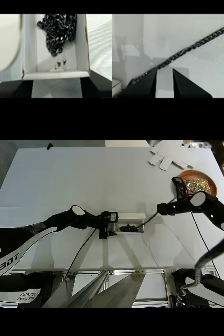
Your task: Fold the box and place the chain.
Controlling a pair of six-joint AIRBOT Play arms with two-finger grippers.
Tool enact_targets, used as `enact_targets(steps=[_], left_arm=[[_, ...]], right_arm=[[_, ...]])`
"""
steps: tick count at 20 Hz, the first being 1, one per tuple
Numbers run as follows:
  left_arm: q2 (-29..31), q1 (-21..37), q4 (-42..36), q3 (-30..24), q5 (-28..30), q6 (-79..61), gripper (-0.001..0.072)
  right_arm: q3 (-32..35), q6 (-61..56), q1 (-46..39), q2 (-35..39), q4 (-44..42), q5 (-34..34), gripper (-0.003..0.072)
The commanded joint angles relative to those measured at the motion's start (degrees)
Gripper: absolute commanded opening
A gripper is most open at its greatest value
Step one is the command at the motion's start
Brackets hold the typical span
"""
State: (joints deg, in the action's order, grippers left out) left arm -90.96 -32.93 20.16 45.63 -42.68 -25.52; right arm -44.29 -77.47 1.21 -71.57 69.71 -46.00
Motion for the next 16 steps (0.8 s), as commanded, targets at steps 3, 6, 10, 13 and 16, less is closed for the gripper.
enact_targets(steps=[3,6,10,13,16], left_arm=[[0.0,0.0,0.0,0.0,0.0,0.0,0.0274],[0.0,0.0,0.0,0.0,0.0,0.0,0.0274],[0.0,0.0,0.0,0.0,0.0,0.0,0.0274],[0.0,0.0,0.0,0.0,0.0,0.0,0.0274],[0.0,0.0,0.0,0.0,0.0,0.0,0.0274]], right_arm=[[-1.5,-6.3,-0.1,-3.5,8.6,1.8,0.0233],[-1.5,-6.5,-0.1,-3.5,8.7,3.9,0.0231],[-1.5,-6.6,-0.1,-3.7,8.7,5.8,0.0228],[-1.6,-6.5,-0.1,-5.4,8.5,6.3,0.0227],[-1.7,-6.5,-0.1,-7.5,8.5,6.7,0.0227]])
